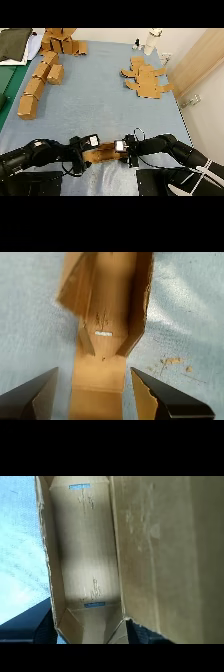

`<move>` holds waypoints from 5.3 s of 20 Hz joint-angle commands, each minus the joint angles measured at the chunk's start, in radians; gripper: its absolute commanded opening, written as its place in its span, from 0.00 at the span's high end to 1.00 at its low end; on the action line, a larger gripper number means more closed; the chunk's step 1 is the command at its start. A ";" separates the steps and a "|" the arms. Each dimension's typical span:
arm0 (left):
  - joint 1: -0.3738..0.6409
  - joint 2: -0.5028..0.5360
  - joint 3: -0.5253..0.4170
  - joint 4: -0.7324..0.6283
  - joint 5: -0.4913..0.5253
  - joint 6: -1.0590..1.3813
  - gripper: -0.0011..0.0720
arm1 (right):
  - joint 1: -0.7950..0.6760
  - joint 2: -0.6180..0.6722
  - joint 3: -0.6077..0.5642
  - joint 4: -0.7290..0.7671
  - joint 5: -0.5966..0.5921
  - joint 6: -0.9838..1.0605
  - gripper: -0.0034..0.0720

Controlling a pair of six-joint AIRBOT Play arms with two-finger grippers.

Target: Fold the box.

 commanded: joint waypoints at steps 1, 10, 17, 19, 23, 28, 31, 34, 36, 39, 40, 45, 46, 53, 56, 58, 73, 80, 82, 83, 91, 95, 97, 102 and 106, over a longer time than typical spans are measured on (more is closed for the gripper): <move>-0.045 -0.082 0.014 -0.020 0.090 0.016 0.04 | 0.001 0.001 0.000 -0.002 0.000 0.000 0.34; -0.045 -0.087 0.021 -0.103 0.049 0.021 0.38 | 0.001 0.001 0.000 -0.002 0.000 0.000 0.34; -0.045 -0.088 0.021 -0.104 0.072 0.022 0.60 | 0.001 0.001 0.000 -0.002 0.000 0.000 0.34; -0.045 -0.088 0.021 -0.104 0.085 0.022 0.60 | 0.001 0.001 0.000 -0.002 0.000 0.000 0.34; -0.045 -0.088 0.021 -0.104 0.153 0.022 0.60 | 0.001 0.001 0.000 -0.002 0.000 0.000 0.34; -0.048 -0.088 0.023 -0.115 0.136 0.022 0.93 | 0.001 0.001 0.000 -0.002 0.000 0.000 0.34; -0.058 -0.088 0.023 -0.126 0.137 0.022 0.93 | 0.001 0.001 0.000 -0.002 0.000 0.000 0.34; -0.057 -0.088 0.022 -0.125 0.135 0.042 0.93 | 0.001 0.001 0.000 -0.002 0.000 0.000 0.34; -0.055 -0.087 0.022 -0.095 0.122 0.051 0.90 | 0.001 0.000 0.000 -0.002 0.000 0.000 0.34; -0.023 -0.085 0.023 0.014 0.045 0.051 0.34 | 0.001 0.001 0.000 -0.002 0.000 0.000 0.34; -0.006 -0.079 0.022 0.027 0.017 0.051 0.34 | 0.001 0.001 0.000 -0.002 0.000 0.000 0.34; 0.069 -0.045 0.023 0.063 -0.032 0.052 0.34 | 0.001 0.001 0.000 -0.002 0.000 0.000 0.34; 0.069 -0.042 0.022 0.061 -0.033 0.052 0.34 | 0.001 0.001 0.000 -0.002 0.000 0.000 0.34; -0.053 -0.045 0.022 -0.041 0.040 0.051 0.34 | 0.001 0.001 0.000 -0.003 0.000 0.000 0.34; -0.055 -0.061 0.022 -0.059 0.092 0.051 0.68 | 0.001 0.001 0.000 -0.002 0.000 0.000 0.34; -0.056 -0.076 0.022 -0.080 0.131 0.051 0.68 | 0.001 0.001 0.000 -0.002 0.000 0.000 0.34; -0.058 -0.132 0.022 -0.281 0.249 0.052 0.97 | 0.001 0.001 0.000 -0.002 0.000 0.000 0.34; -0.058 -0.144 0.022 -0.339 0.278 0.051 0.97 | 0.001 0.001 0.000 -0.002 0.000 0.000 0.34; -0.068 -0.149 0.022 -0.356 0.306 0.051 0.97 | 0.001 0.001 0.000 -0.003 0.000 0.000 0.34; -0.082 -0.153 0.022 -0.356 0.324 0.051 0.97 | 0.001 0.001 0.000 -0.002 0.000 0.000 0.34; -0.126 -0.169 0.022 -0.356 0.377 0.051 0.97 | 0.001 0.001 0.000 -0.003 0.000 0.000 0.34; -0.126 -0.169 0.021 -0.355 0.378 0.051 0.26 | 0.001 0.001 0.000 -0.003 0.000 0.000 0.34; -0.126 -0.169 0.021 -0.355 0.378 0.051 0.26 | 0.001 0.001 0.000 -0.003 0.000 0.000 0.34; -0.126 -0.169 0.021 -0.355 0.378 0.051 0.26 | 0.001 0.001 0.000 -0.003 0.000 0.000 0.34; -0.126 -0.168 0.021 -0.355 0.372 0.049 0.38 | 0.001 0.001 0.000 -0.003 0.000 0.000 0.34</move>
